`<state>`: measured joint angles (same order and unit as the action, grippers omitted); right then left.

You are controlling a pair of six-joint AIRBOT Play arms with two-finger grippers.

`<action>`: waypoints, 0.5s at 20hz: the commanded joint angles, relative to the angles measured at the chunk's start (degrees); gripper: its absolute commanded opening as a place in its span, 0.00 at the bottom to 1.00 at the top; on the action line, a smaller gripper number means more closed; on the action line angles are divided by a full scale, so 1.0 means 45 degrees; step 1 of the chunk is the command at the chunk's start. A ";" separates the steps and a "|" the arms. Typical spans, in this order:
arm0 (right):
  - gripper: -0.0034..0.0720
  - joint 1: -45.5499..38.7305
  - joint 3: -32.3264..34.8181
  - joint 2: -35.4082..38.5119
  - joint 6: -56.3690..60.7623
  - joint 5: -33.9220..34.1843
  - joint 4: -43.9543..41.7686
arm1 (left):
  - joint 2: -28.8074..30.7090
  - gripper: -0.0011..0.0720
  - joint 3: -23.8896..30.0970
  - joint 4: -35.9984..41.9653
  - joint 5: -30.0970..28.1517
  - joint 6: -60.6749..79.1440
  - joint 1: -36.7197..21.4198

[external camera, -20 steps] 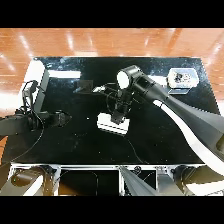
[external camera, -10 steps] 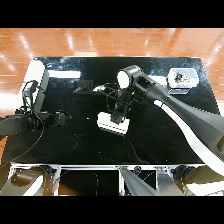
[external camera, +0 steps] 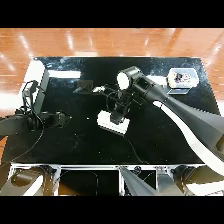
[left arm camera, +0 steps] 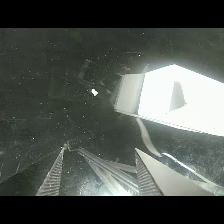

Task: Fold the box and place the chain.

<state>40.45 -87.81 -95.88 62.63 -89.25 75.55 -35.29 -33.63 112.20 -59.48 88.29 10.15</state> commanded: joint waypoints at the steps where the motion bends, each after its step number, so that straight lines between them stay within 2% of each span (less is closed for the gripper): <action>1: 0.50 0.0010 0.0248 -0.0010 0.0029 0.0155 0.0029 | 0.0005 0.77 0.0005 -0.0005 0.0000 0.0000 -0.0005; 3: 0.50 0.0010 0.0248 -0.0010 0.0029 0.0131 0.0010 | 0.0005 0.77 0.0005 0.0000 0.0000 0.0000 -0.0005; 4: 0.55 0.0010 0.0248 -0.0010 0.0029 0.0092 -0.0078 | 0.0005 0.77 0.0005 0.0000 0.0000 0.0000 -0.0005; 5: 0.80 0.0015 0.0248 -0.0010 0.0039 0.0044 -0.0170 | 0.0005 0.77 0.0005 0.0000 0.0000 0.0000 -0.0005; 6: 0.88 0.0024 0.0248 -0.0010 0.0039 0.0029 -0.0282 | 0.0005 0.77 0.0005 0.0000 0.0000 0.0000 -0.0005; 10: 0.87 0.0015 0.0248 0.0005 0.0219 0.0117 -0.0452 | 0.0005 0.77 0.0005 0.0214 0.0005 0.0000 -0.0005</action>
